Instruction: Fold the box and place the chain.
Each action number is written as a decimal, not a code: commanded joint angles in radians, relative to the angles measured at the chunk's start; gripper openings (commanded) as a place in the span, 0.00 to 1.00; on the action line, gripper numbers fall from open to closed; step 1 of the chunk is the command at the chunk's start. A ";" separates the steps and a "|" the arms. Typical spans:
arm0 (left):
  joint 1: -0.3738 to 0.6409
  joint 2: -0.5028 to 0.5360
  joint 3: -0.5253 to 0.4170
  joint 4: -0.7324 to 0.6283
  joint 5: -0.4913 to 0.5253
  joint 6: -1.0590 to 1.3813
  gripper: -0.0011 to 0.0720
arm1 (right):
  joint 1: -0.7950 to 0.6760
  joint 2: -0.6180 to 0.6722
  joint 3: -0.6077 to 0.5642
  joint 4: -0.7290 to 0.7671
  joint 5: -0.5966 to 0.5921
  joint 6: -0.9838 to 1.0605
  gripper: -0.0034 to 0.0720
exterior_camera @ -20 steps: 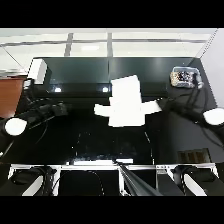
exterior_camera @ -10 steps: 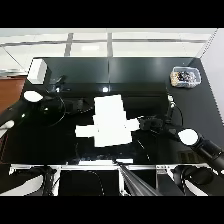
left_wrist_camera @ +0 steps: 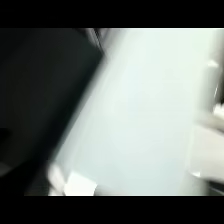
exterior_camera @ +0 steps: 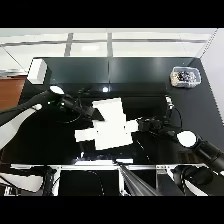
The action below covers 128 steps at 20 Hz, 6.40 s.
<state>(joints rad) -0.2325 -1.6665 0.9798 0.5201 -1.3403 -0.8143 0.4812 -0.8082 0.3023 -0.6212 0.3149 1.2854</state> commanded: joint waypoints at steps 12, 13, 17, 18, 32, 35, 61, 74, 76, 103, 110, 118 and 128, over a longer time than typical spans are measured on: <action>-0.022 -0.102 0.203 0.133 -0.227 0.134 0.04 | -0.012 0.001 0.017 -0.048 0.047 0.000 0.94; -0.022 -0.089 0.207 0.136 -0.225 0.134 0.04 | -0.032 0.001 0.045 -0.121 0.108 0.001 0.94; -0.047 0.071 0.159 0.157 -0.186 0.182 0.04 | -0.149 0.001 0.254 -0.550 0.507 0.001 0.94; -0.063 0.138 0.111 0.155 -0.124 0.228 0.04 | -0.171 0.001 0.295 -0.623 0.563 0.001 0.94; -0.190 0.198 -0.122 0.157 0.414 0.864 0.05 | -0.205 0.000 0.227 -0.425 0.494 -0.655 0.94; -0.190 0.171 -0.100 0.156 0.414 0.864 0.05 | -0.205 -0.001 0.167 -0.422 0.502 -0.681 0.94; -0.203 0.171 -0.100 0.156 0.413 0.864 0.05 | 0.092 -0.147 0.184 -0.158 0.271 -1.215 0.94; -0.203 0.171 -0.100 0.156 0.415 0.863 0.05 | 0.150 -0.277 0.175 -0.244 0.296 -1.278 0.94; -0.203 0.171 -0.100 0.156 0.415 0.863 0.05 | 0.141 -0.256 0.179 -0.248 0.297 -1.224 0.94; -0.255 0.197 -0.099 0.189 0.428 0.875 0.04 | -0.025 -0.190 0.188 -0.042 0.300 -1.215 0.94; -0.255 0.196 -0.099 0.202 0.415 0.874 0.04 | -0.026 -0.256 0.188 0.035 0.352 -1.320 0.94; -0.255 0.196 -0.099 0.202 0.390 0.874 0.04 | -0.039 -0.382 0.188 0.186 0.374 -1.575 0.94; -0.255 0.196 -0.099 0.193 0.391 0.874 0.05 | -0.119 -0.403 0.190 0.183 0.446 -1.683 0.94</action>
<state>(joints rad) -0.4870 -1.4704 0.8806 0.7139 -0.9504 0.0578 0.3660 -1.2045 0.4908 -0.4393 0.7563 -0.3775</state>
